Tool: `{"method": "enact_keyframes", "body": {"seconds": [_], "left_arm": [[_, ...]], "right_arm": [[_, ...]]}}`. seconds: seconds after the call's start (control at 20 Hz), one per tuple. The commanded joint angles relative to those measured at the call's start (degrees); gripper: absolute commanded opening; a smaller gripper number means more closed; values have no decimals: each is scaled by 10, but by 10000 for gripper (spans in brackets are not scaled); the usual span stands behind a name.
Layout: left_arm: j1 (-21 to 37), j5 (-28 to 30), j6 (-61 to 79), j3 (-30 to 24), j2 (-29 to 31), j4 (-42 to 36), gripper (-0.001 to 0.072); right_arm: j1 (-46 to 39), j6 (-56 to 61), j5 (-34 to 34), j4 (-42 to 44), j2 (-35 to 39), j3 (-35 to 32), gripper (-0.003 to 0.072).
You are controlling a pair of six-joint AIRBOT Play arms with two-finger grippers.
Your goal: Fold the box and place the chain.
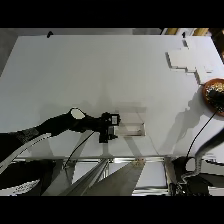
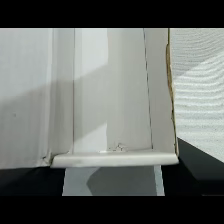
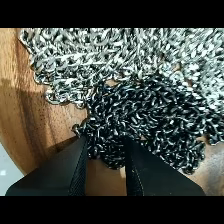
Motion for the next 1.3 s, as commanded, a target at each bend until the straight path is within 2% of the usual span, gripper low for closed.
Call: {"method": "enact_keyframes", "body": {"seconds": [0.0, 0.05, 0.15, 0.2, 0.25, 0.45, 0.7, 0.95, 1.1, 1.25], "left_arm": [[0, 0, 0, 0, 0, 0, 170], [0, 0, 0, 0, 0, 0, 170], [0, 0, 0, 0, 0, 0, 170], [0, 0, 0, 0, 0, 0, 170], [0, 0, 0, 0, 0, 0, 170], [0, 0, 0, 0, 0, 0, 170], [0, 0, 0, 0, 0, 0, 170], [0, 0, 0, 0, 0, 0, 170], [0, 0, 0, 0, 0, 0, 170], [0, 0, 0, 0, 0, 0, 170]], "right_arm": [[0, -2, -4, 4, -7, 0, 200], [0, -2, -8, 4, -7, 0, 149], [0, -2, -11, 4, -7, 0, 126], [0, -2, -9, 4, -6, 0, 40], [0, -3, -3, 2, -4, 0, 18], [5, -75, 26, 6, 54, 0, 18], [35, -163, 73, 129, 202, 0, 18], [132, -169, 189, 171, 328, 0, 18], [188, -169, 259, 173, 378, 0, 18], [244, -167, 317, 215, 420, 0, 18]]}}
